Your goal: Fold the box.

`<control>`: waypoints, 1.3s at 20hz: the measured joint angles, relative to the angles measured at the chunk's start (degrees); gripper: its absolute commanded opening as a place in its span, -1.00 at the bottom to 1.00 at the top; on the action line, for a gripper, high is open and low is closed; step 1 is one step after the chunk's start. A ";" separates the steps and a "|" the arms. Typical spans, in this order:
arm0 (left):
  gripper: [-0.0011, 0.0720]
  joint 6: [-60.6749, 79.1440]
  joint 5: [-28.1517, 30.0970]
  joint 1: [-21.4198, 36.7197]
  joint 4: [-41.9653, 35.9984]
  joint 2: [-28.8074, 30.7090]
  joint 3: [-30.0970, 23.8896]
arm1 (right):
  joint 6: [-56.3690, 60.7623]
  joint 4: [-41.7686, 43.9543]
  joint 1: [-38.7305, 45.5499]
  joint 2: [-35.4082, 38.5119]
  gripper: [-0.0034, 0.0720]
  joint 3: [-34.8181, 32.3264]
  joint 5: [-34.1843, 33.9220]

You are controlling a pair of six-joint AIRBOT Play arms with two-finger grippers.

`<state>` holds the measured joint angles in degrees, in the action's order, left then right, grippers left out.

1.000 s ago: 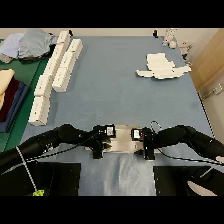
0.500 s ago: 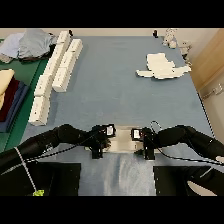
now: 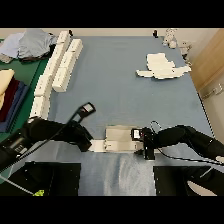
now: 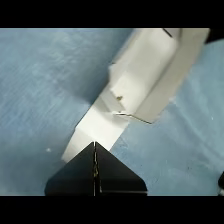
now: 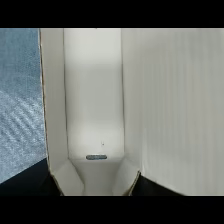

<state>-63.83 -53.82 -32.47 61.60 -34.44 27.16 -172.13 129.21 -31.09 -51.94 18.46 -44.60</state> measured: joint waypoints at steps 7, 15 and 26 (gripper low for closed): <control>-0.93 -21.73 -10.99 19.85 0.98 3.30 -1.33 | 0.00 0.00 0.00 0.00 0.39 0.00 0.00; -0.94 -19.82 -8.02 26.10 -13.18 0.15 -12.74 | 0.00 0.02 0.00 0.00 0.39 0.00 -0.02; -0.94 -20.41 9.57 10.54 -20.61 -3.89 -16.59 | 0.00 0.00 0.00 0.00 0.39 0.00 -0.02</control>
<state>-84.25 -44.25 -21.93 40.99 -38.33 10.57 -172.13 129.21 -31.09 -51.94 18.46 -44.62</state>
